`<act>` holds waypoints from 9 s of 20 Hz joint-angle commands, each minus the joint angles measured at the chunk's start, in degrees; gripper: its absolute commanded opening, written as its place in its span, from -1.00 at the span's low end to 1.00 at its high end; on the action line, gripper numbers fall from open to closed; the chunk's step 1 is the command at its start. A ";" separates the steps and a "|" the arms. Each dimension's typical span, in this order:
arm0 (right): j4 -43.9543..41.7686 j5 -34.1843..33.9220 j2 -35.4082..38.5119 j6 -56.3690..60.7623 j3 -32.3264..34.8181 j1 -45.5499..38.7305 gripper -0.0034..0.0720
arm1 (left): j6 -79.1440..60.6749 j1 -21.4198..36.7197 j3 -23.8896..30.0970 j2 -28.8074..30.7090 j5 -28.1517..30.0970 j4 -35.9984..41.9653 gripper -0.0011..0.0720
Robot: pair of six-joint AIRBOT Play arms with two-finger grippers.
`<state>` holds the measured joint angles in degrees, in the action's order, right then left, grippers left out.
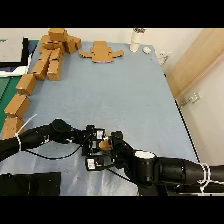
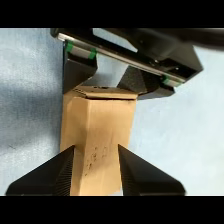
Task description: Fold the box.
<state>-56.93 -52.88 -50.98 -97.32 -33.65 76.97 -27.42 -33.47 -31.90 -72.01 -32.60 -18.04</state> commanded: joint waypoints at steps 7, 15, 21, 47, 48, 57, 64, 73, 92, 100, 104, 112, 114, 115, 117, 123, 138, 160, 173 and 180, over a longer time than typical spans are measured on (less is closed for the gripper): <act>2.12 -2.08 2.73 0.90 -0.74 0.66 -0.05 | -0.02 -0.02 0.02 -0.02 0.04 0.02 0.04; 3.56 -2.01 2.69 0.90 -0.66 0.66 -0.17 | -0.02 -0.02 0.02 -0.02 0.04 0.02 0.04; 2.14 -0.72 -0.63 0.92 -0.68 0.66 -0.17 | -0.02 -0.02 0.00 -0.02 0.02 0.00 0.04; -25.55 0.63 15.02 42.91 5.88 -0.83 -0.89 | -0.02 -0.02 0.02 -0.02 0.02 0.02 0.04; -25.97 5.79 15.87 48.57 8.26 -1.20 -0.89 | -0.02 -0.02 0.02 -0.02 0.02 0.00 0.04; -27.50 38.42 18.93 69.05 18.69 -18.34 -0.90 | 0.00 -0.07 0.00 -0.02 0.02 0.02 0.04; -31.34 39.60 18.95 69.00 21.00 -17.90 -0.90 | -0.02 -0.07 0.02 -0.02 -0.02 0.02 0.04; -32.09 40.39 18.95 69.02 23.91 -17.92 -0.90 | -0.02 -0.07 0.00 -0.02 0.02 0.00 0.04; -14.64 -0.46 30.47 68.37 11.85 -20.26 -0.89 | -0.02 -0.07 0.02 -0.02 0.02 0.00 0.04; -13.97 -9.20 25.94 77.11 9.55 -22.12 -0.89 | -0.02 -0.07 0.00 -0.02 0.02 0.02 0.04; -14.05 -3.21 21.73 82.90 9.55 -22.12 -0.89 | -0.02 -0.13 0.00 -0.02 0.00 0.02 0.04; -13.79 0.59 19.87 87.25 9.55 -22.12 -0.89 | -0.02 -0.13 0.02 -0.07 -1.07 0.02 0.05; -13.77 0.59 19.87 87.45 9.55 -22.12 -0.89 | 0.00 -0.13 -0.04 -0.42 -0.96 0.02 0.91; -13.79 0.59 19.87 87.47 9.55 -22.12 -0.89 | 0.02 -0.13 -0.07 -0.44 -0.87 0.07 1.00; -13.77 0.59 19.87 87.47 9.55 -22.12 -0.89 | -0.02 -0.15 -0.07 -0.44 -0.81 0.24 1.00; -13.73 0.59 19.87 87.43 9.18 -22.12 -0.89 | 1.77 -0.48 -1.01 -1.01 -0.63 5.22 1.00; -12.35 0.50 19.89 87.43 7.04 -22.12 -0.89 | 18.56 -3.04 -1.49 0.22 9.46 0.44 0.70; -10.75 0.33 19.87 88.50 6.80 -22.12 -0.89 | 45.42 42.16 -20.81 -14.62 25.24 -8.74 0.73; -9.27 -0.74 19.87 88.54 5.99 -22.38 -0.89 | 51.47 49.64 -23.76 -17.97 26.95 -8.76 0.73; -9.29 -0.74 19.85 88.52 5.99 -22.38 -0.89 | 51.60 49.66 -23.82 -17.73 21.29 -8.74 1.00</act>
<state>-66.22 -53.58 -31.11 -8.80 -27.62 54.59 24.03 16.05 -55.64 -89.89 -8.38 -26.79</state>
